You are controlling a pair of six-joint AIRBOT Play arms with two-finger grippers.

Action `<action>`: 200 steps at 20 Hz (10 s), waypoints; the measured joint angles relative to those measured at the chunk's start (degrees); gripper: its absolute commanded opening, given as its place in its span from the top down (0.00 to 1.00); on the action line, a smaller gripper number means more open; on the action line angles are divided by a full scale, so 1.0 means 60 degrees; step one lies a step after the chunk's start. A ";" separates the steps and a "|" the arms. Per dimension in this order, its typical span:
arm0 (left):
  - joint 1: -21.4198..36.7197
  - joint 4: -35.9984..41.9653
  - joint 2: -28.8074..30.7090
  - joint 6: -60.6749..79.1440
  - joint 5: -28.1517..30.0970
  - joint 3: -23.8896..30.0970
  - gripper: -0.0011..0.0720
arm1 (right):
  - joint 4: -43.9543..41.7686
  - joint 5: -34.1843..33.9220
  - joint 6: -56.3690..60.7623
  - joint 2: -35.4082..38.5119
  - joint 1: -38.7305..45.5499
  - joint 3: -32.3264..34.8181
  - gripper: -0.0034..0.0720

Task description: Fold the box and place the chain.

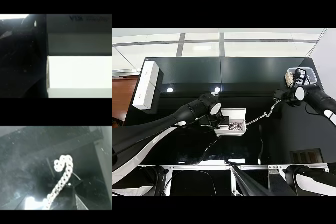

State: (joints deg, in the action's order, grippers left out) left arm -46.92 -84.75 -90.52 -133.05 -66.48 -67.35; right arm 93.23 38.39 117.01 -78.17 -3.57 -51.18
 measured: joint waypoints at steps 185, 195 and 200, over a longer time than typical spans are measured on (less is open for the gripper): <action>0.2055 -0.1009 0.4204 0.5869 -0.0317 0.1249 0.19 | -0.7136 0.6113 -1.0786 0.4852 0.2382 0.1082 0.34; 0.4113 0.4521 0.5289 1.8047 0.1308 0.6069 0.00 | -0.7140 0.5938 -1.0648 0.4852 0.2382 0.1082 0.34; 0.4142 0.6648 0.3537 2.1879 0.1625 0.5442 0.01 | -0.7144 0.5847 -1.0564 0.4852 0.2382 0.1082 0.34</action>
State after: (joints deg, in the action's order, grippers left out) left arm -22.06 -44.86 -69.30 -1.78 -56.73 -34.70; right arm 50.37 73.47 53.63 -49.06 10.72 -44.69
